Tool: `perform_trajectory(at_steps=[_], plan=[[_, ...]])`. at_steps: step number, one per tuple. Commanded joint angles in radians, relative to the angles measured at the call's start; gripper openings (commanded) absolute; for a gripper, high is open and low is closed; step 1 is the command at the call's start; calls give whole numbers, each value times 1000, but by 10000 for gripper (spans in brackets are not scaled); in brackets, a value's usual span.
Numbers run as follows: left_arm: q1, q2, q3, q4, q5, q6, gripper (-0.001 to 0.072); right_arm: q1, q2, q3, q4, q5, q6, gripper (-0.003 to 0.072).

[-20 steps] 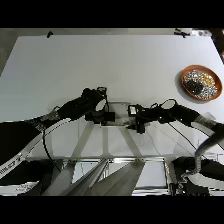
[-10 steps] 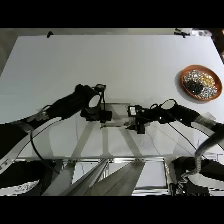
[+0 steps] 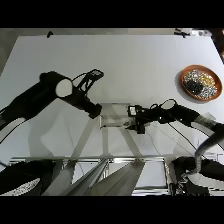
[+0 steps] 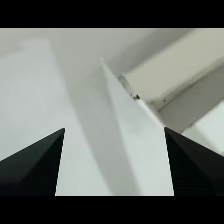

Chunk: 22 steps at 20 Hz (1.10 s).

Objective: Fold the box and place the chain.

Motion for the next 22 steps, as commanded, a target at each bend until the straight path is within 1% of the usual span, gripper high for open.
perform_trajectory(at_steps=[1, 2, 3, 4, 5, 7, 9, 12, 15, 17, 22], plan=[[41, 171, -122, -43, 75, 630, 688, 0, 1, 1, 0, 0, 0, 383], [55, 220, -192, -98, 138, 767, 688, 0, 1, 1, 0, 0, 0, 383], [77, 261, -267, -184, 203, 921, 689, 0, 1, 1, 0, 0, 0, 383], [104, 282, -329, -280, 232, 1066, 690, 0, 1, 1, 0, 0, 0, 383], [136, 281, -380, -378, 227, 1212, 690, 0, 1, 1, 0, 0, 0, 383], [189, 236, -435, -518, 188, 1406, 691, 0, 1, 1, 0, 0, 0, 383], [214, 158, -442, -552, 171, 1449, 695, 0, 1, 1, 0, 0, 0, 383], [215, 51, -442, -563, 212, 1489, 701, 0, 1, 1, 0, 0, 0, 383], [211, -29, -442, -653, 228, 1609, 707, 0, 1, 1, 0, 0, 0, 383], [206, -60, -442, -712, 254, 1647, 708, 0, 1, 1, 0, 0, 0, 383], [211, -102, -442, -713, 318, 1628, 710, 0, 1, 1, 0, 0, 0, 383]])
